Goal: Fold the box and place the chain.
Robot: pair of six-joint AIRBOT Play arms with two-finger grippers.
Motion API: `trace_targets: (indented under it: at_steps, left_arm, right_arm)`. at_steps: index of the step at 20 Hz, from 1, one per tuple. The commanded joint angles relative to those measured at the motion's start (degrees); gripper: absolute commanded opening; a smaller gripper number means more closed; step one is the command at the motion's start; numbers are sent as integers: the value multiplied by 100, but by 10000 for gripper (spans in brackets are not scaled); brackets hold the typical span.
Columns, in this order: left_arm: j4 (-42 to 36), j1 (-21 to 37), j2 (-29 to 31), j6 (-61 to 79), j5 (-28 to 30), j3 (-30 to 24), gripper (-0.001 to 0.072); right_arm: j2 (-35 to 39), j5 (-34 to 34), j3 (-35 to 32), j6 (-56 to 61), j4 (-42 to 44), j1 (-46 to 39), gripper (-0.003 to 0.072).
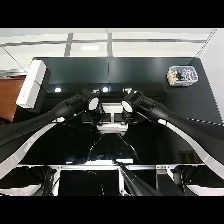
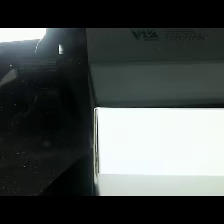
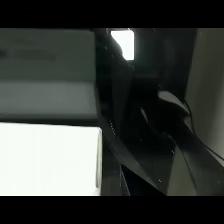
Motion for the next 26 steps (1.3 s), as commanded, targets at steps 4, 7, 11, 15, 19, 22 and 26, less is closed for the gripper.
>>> trace_targets:
  at_steps: [4,7,11,15,19,22,26]
  left_arm:
    - [11,4,-2,-4,2,-2,26]
    - [11,4,-2,-4,-2,-2,26]
    - [11,4,-2,-4,0,-2,26]
    - [11,4,-2,-4,0,-2,26]
    - [13,4,-2,-4,-7,-2,25]
    - [13,4,-2,-4,0,-2,26]
    - [11,4,-2,-4,17,-2,25]
  right_arm:
    - [-85,120,0,61,39,2,248]
    - [-199,120,0,50,63,4,222]
    - [-205,90,2,44,57,4,12]
    - [-197,96,9,46,55,2,27]
    - [83,225,57,-203,15,-2,332]
    - [809,363,59,-654,22,-2,331]
    - [2103,446,59,-844,-570,-173,330]
